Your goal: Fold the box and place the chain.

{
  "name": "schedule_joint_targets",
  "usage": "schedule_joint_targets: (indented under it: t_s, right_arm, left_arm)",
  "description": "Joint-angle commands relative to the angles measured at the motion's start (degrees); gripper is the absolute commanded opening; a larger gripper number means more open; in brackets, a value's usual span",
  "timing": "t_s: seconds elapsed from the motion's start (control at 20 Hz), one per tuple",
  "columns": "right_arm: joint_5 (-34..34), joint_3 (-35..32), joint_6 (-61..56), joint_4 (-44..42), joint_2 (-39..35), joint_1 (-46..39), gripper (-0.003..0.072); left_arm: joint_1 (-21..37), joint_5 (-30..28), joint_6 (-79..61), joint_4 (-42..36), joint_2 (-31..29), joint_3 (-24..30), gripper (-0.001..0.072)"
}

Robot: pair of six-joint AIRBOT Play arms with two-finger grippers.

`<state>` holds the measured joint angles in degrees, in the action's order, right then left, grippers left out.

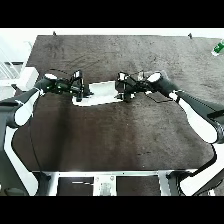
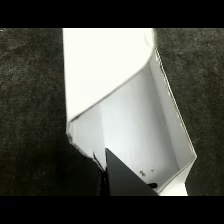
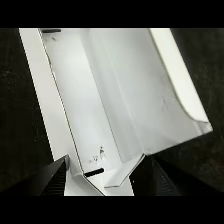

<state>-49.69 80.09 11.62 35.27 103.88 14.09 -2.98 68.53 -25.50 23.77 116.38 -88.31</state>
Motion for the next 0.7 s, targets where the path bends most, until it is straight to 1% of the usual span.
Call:
schedule_joint_targets:
  t_s: [0.0, 0.1, 0.3, 0.5, 0.65]
  right_arm:
    - [-5.8, 4.7, 0.0, -0.3, 3.8, -0.4, 0.0626]
    - [-7.6, 6.1, 0.0, -0.3, 5.5, -0.7, 0.0627]
    - [-11.5, 6.3, -0.8, -0.3, 6.3, -1.0, 0.0627]
    - [-12.0, 6.0, -3.8, -0.3, 6.6, -0.6, 0.0627]
    - [-14.0, 6.0, -5.7, -0.1, 6.8, -0.6, 0.0638]
  left_arm:
    - [0.0, 0.0, 0.0, 0.0, 0.0, 0.0, 0.0020]
    - [0.0, 0.0, 0.0, 0.0, 0.0, 0.0, 0.0020]
    - [0.0, -0.2, 0.0, 0.0, 0.0, 0.0, 0.0020]
    - [0.0, 0.0, 0.0, 0.0, 0.0, 0.0, 0.0020]
    - [0.0, -0.1, 0.0, 0.0, 0.0, 0.0, 0.0020]
